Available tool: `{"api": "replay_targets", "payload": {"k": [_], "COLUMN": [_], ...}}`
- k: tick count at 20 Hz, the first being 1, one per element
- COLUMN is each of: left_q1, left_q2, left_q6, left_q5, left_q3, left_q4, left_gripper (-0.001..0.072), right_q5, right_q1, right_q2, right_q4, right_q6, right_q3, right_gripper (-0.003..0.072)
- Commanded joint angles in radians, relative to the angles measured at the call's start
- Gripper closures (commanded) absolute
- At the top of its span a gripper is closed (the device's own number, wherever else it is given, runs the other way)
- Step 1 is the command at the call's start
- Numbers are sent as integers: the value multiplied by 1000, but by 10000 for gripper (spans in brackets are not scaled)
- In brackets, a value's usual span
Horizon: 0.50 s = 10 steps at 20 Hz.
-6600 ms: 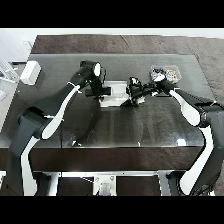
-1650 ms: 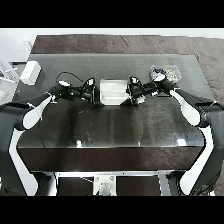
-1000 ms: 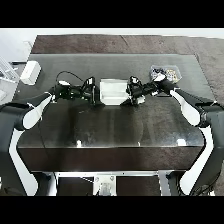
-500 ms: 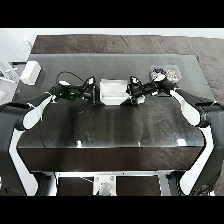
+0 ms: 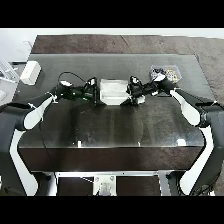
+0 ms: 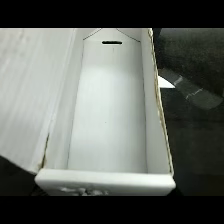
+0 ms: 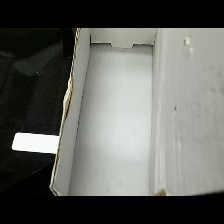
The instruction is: Fold the box and place the chain.
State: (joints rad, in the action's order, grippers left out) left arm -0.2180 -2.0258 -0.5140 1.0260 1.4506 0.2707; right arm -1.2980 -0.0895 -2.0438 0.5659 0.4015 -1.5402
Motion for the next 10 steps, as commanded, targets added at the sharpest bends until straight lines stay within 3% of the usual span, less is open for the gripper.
{"api": "replay_targets", "payload": {"k": [1, 10], "left_q1": [0, 0], "left_q2": [-2, -2], "left_q6": [0, -1], "left_q5": [-15, -22], "left_q3": [0, 0], "left_q4": [16, 18], "left_gripper": [176, 174], "right_q5": [-1, -1], "right_q1": [-1, -1], "right_q2": [-1, -1], "right_q4": [-1, -1], "right_q6": [0, 0], "right_q3": [0, 0], "right_gripper": [187, 187]}}
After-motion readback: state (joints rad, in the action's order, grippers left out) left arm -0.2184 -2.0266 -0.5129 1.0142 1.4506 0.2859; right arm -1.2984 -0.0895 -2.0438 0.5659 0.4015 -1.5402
